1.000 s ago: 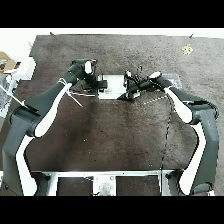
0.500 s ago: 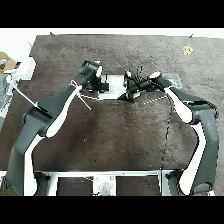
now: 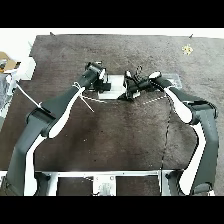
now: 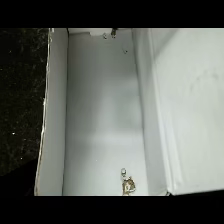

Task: Fold the box and place the chain.

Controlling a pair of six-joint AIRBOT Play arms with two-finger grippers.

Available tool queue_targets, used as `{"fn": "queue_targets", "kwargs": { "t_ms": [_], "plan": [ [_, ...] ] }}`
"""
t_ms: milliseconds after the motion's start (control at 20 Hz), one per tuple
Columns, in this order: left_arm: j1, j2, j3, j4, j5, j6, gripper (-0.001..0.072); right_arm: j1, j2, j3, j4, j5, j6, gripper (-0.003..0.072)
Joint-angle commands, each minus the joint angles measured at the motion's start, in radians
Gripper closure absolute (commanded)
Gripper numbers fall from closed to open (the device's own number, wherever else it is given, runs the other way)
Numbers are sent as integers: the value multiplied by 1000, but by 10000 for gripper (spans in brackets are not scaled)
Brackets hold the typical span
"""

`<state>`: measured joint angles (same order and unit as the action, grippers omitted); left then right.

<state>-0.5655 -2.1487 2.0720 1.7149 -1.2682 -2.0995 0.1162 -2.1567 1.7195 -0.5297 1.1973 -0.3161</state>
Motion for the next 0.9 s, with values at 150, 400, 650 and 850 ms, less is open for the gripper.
{"fn": "queue_targets", "kwargs": {
  "t_ms": [150,400,650,850],
  "plan": [
    [-1,-3,-3,-15,-2,-14,698,-1,1,1,-1,0,-2,247],
    [-1,41,-3,-77,20,75,170,-1,1,1,-1,0,-2,247],
    [0,163,-2,-65,-65,262,169,-1,1,1,-1,0,-2,247],
    [0,242,-3,-40,-22,584,171,-1,1,1,-1,0,-2,247]
  ]
}}
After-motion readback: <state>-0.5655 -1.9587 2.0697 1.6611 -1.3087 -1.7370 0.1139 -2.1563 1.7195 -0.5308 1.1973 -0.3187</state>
